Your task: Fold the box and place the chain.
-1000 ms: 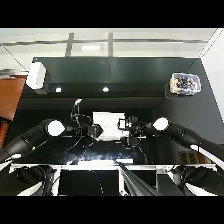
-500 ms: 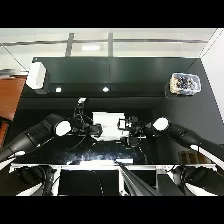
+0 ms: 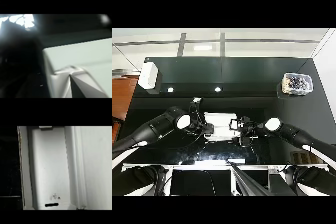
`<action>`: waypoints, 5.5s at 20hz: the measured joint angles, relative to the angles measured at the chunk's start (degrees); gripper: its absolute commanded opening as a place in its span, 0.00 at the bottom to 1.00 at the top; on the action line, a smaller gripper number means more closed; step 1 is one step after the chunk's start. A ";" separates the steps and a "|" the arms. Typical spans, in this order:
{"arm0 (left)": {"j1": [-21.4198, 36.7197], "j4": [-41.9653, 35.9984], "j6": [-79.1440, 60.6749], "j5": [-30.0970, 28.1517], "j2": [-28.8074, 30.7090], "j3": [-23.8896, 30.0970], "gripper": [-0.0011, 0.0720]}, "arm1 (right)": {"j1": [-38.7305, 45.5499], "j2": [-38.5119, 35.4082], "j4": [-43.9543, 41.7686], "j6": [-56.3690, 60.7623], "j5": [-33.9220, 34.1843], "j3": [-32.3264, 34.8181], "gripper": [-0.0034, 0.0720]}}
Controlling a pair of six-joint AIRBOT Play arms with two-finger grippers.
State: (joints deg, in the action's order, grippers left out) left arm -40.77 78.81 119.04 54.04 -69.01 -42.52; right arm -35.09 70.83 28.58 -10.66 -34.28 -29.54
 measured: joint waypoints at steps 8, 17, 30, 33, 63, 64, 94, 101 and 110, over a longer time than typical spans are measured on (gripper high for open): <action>-3.30 4.00 5.46 1.90 -1.90 -2.08 0.59 | 0.00 0.00 0.02 0.02 0.02 0.00 0.59; -3.82 5.60 8.04 1.70 -3.04 -2.95 0.46 | 0.00 0.00 0.00 0.00 0.02 0.00 0.59; -3.89 5.84 8.68 2.12 -6.93 -5.81 0.46 | 0.00 0.00 0.00 0.00 0.02 0.00 0.59; -3.89 5.79 8.85 2.16 -6.99 -5.84 0.46 | 0.00 0.00 0.00 0.00 0.00 0.00 0.59; -4.24 4.61 8.48 3.43 -7.65 -5.86 0.57 | 0.00 0.00 0.11 -0.09 0.20 0.00 0.59; -4.24 4.63 8.63 3.43 -7.65 -5.88 0.56 | 0.00 0.00 0.09 -0.07 0.15 0.00 0.59; -4.20 5.25 6.01 3.89 -7.63 -7.30 0.05 | 0.11 -6.80 18.91 12.00 -2.80 -0.04 0.97; -3.80 6.25 5.88 5.14 -8.70 -7.58 0.05 | 0.11 -7.30 21.49 13.27 -1.70 -0.04 0.82; -3.78 6.54 6.12 5.95 -9.84 -7.65 0.05 | 0.00 -7.37 16.59 15.43 -3.32 -0.02 0.74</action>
State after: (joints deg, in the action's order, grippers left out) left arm -44.56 85.34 125.16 59.99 -78.85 -50.17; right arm -35.09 63.46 45.17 4.78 -37.60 -29.56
